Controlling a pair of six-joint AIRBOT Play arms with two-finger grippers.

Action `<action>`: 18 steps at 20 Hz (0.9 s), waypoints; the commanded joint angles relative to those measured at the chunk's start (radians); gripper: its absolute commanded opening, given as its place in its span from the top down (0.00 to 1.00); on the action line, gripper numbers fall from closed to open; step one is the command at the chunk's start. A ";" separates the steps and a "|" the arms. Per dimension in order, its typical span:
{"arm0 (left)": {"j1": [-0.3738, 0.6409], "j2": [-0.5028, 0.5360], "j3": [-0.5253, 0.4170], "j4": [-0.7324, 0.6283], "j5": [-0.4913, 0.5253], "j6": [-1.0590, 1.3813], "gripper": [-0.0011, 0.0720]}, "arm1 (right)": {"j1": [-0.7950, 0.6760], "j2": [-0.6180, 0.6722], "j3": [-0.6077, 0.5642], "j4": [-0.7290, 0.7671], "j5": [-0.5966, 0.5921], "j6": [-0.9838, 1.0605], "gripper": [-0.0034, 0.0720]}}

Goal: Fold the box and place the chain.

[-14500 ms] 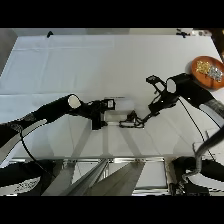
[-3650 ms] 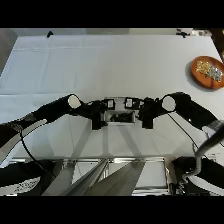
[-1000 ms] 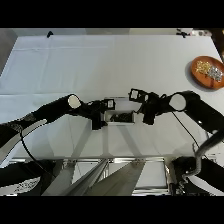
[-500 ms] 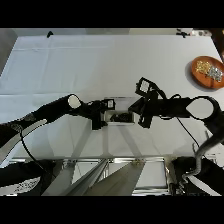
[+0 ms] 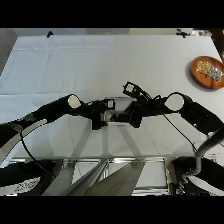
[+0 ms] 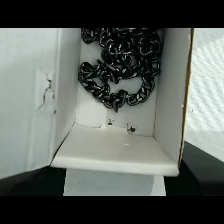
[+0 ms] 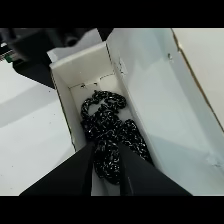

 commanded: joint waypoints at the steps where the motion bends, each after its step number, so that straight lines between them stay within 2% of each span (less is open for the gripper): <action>1: 0.000 0.001 0.000 0.000 0.000 0.000 0.80 | -0.023 -0.016 0.001 0.011 -0.002 0.002 0.71; 7: 0.000 0.001 0.000 0.000 0.000 0.000 0.80 | -0.255 0.054 0.005 -0.095 0.255 0.003 0.74; 8: 0.000 0.001 0.000 0.000 0.000 0.000 0.80 | -0.293 0.055 0.005 -0.098 0.246 0.010 0.76; 11: 0.000 0.001 0.000 0.000 0.000 0.000 0.80 | -0.337 0.026 0.005 -0.232 0.080 0.159 0.78; 12: 0.000 0.001 0.000 0.000 0.000 0.000 0.80 | -0.337 0.008 0.006 -0.250 0.031 0.174 0.94; 14: 0.000 0.001 0.000 0.001 0.000 0.000 0.80 | -0.336 -0.034 0.020 -0.217 -0.032 0.174 0.94; 18: 0.000 0.001 0.000 0.000 0.000 0.000 0.80 | -0.323 -0.169 0.130 -0.160 -0.046 0.174 0.94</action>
